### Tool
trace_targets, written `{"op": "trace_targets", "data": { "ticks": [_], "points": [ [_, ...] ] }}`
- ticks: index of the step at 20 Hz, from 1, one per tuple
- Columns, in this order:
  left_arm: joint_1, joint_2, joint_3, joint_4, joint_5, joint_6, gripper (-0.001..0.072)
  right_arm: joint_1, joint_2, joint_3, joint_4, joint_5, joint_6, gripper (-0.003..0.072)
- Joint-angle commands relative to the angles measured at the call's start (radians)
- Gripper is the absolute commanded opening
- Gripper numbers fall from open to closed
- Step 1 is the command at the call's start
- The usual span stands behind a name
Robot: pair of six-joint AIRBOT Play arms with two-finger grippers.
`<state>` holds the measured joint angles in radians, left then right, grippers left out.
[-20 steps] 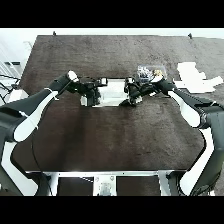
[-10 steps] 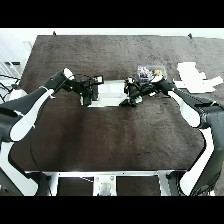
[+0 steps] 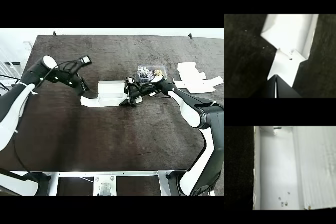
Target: Fold the box and place the chain.
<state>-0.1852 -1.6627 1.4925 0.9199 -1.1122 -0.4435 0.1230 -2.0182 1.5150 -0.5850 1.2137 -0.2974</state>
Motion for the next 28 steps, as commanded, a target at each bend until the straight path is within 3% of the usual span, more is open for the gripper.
{"op": "trace_targets", "data": {
  "ticks": [1, 5, 12, 28],
  "points": [
    [0.051, 0.043, -0.002, -0.004, -0.031, -0.271, 0.0017, 0.000, 0.000, 0.000, 0.001, 0.000, 0.000, 0.0475],
    [0.115, 0.043, -0.027, -0.010, -0.056, -0.477, 0.0017, 0.000, 0.000, 0.000, 0.001, 0.000, 0.000, 0.0475],
    [0.181, 0.042, -0.188, -0.006, 0.011, -0.628, 0.0017, 0.000, 0.000, 0.000, 0.001, 0.000, 0.000, 0.0475],
    [0.162, -0.057, -0.243, -0.122, 0.056, -0.636, 0.0018, 0.000, 0.000, 0.000, 0.001, 0.000, 0.000, 0.0475]
  ]
}}
